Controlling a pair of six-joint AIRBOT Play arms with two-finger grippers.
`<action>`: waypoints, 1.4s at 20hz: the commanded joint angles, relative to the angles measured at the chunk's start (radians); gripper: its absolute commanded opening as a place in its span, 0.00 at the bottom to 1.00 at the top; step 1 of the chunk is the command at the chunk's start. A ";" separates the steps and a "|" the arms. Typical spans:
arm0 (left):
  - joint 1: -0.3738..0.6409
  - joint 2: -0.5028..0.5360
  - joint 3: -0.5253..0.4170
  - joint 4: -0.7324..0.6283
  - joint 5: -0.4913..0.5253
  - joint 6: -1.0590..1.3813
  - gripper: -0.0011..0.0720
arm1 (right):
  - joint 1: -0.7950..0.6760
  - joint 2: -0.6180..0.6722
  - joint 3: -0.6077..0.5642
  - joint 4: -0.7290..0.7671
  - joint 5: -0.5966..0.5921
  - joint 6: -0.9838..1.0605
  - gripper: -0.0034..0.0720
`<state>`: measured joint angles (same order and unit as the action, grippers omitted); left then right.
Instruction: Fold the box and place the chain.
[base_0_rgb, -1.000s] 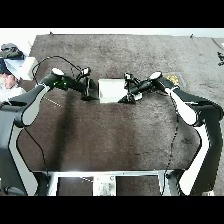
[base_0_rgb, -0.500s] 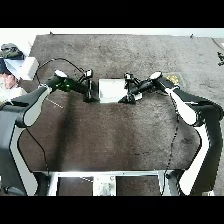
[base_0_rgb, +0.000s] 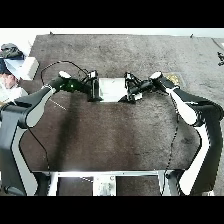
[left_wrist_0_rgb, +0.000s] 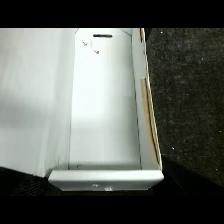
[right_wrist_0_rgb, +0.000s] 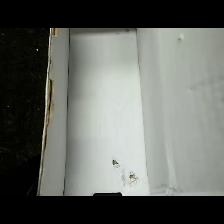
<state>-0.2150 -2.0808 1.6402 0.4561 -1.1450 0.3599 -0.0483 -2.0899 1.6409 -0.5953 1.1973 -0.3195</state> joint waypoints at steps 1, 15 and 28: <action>-0.002 -0.002 0.000 -0.001 -0.002 0.014 1.00 | 0.001 0.000 0.000 -0.002 0.003 -0.002 0.63; -0.002 -0.039 0.000 -0.088 0.011 0.059 1.00 | 0.001 0.000 0.000 -0.002 0.003 -0.002 0.63; -0.002 -0.057 0.000 -0.101 -0.032 0.068 1.00 | 0.001 0.000 0.000 -0.002 0.003 -0.002 0.63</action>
<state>-0.2184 -2.1372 1.6405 0.3656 -1.1824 0.4267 -0.0479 -2.0899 1.6409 -0.5980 1.1999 -0.3218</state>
